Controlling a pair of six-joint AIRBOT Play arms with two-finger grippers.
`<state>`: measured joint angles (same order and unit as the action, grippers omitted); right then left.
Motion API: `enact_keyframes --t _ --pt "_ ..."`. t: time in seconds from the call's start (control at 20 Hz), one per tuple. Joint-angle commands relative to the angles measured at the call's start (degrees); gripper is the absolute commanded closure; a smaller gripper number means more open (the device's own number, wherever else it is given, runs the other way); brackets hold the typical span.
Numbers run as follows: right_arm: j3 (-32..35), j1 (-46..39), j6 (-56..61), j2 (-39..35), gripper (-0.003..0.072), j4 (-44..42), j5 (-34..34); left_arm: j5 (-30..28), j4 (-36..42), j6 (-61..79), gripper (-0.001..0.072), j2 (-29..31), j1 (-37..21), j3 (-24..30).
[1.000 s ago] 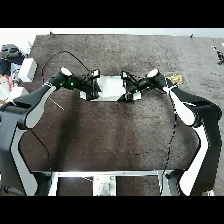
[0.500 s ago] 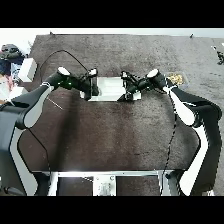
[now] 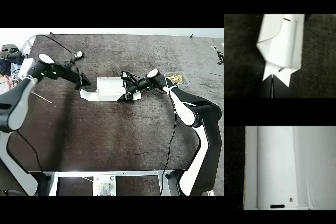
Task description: Fold the box and place the chain.
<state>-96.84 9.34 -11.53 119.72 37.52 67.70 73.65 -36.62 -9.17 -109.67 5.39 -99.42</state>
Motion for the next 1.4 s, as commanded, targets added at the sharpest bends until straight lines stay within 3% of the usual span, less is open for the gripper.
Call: enact_keyframes --t 0.0,0.1,0.15,0.35,0.55,0.95,1.35 --pt "0.0 0.0 -0.02 -0.02 0.027 0.0 0.0 -7.8 -3.74 -16.04 0.0703 7.06 -2.89 2.27" --pt "0.0 0.0 -0.02 -0.02 0.027 -0.02 0.0 -15.04 -3.72 -22.4 0.0703 11.45 -4.92 8.26" --pt "0.0 0.0 -0.02 -0.02 0.027 0.0 0.0 -15.76 -3.72 -25.57 0.0703 12.9 -5.97 10.91" --pt "0.0 0.0 -0.02 -0.02 0.027 0.0 0.0 -15.32 -3.74 -37.86 0.0701 13.57 -8.48 18.84" --pt "0.0 0.0 -0.02 -0.02 0.027 -0.02 0.02 -15.06 -3.65 -43.76 0.07 13.46 -8.35 23.28" --pt "0.0 0.0 -0.02 -0.02 0.027 0.0 0.0 -20.57 -2.82 -45.03 0.0699 12.83 -6.03 28.17" --pt "0.0 0.0 -0.02 -0.02 0.027 -0.02 0.0 -18.45 4.9 -44.06 0.0698 5.49 -4.15 28.17"
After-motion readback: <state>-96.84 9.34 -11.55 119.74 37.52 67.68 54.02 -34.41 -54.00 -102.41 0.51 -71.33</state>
